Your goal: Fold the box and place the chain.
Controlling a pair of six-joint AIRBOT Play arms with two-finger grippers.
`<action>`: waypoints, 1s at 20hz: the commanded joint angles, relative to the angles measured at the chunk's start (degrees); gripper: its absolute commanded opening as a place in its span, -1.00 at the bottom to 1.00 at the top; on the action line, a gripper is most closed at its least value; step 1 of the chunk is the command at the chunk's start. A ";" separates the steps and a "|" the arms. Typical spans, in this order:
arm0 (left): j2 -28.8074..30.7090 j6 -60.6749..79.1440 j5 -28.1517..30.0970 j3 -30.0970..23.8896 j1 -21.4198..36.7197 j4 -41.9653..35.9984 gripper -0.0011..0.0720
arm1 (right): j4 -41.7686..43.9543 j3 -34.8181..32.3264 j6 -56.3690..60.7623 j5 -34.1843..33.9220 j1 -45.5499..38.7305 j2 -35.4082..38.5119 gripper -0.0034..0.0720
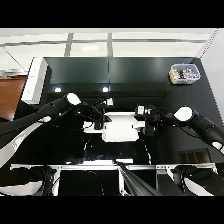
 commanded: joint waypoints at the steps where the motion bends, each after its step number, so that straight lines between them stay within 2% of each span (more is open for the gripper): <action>1: -0.04 0.09 -0.09 0.04 -0.04 -0.02 -0.90 | -12.44 0.04 6.58 9.53 -1.11 -0.35 0.96; 3: -0.04 0.09 -0.07 0.04 -0.04 -0.02 -0.90 | -11.91 0.02 9.57 13.33 -0.92 -0.35 0.96; 5: -0.04 0.09 -0.07 0.04 -0.04 -0.02 -0.90 | -10.16 -0.22 9.97 13.27 0.72 -0.42 0.96; 8: -0.04 0.11 -0.07 0.04 -0.04 0.00 -0.90 | -9.11 -1.70 9.97 7.50 6.49 -1.14 0.96; 10: -0.04 0.11 -0.09 0.04 -0.04 0.00 -0.90 | -3.39 -3.87 10.75 -1.36 9.77 -1.29 0.96; 12: -0.04 0.11 -0.11 0.04 -0.04 0.00 -0.90 | -1.07 -3.74 12.11 -6.23 11.13 -0.92 0.95; 14: -0.04 0.11 -0.07 0.04 -0.04 0.00 -0.90 | -2.73 -2.32 13.62 -7.21 10.58 1.03 0.94; 15: -0.04 0.11 -0.07 0.04 -0.04 0.00 -0.90 | -4.42 -1.46 13.94 -7.21 9.94 2.38 0.85; 20: -0.04 0.11 -0.07 0.04 -0.04 0.00 -0.90 | -4.96 -0.90 10.73 -7.28 7.06 4.90 0.85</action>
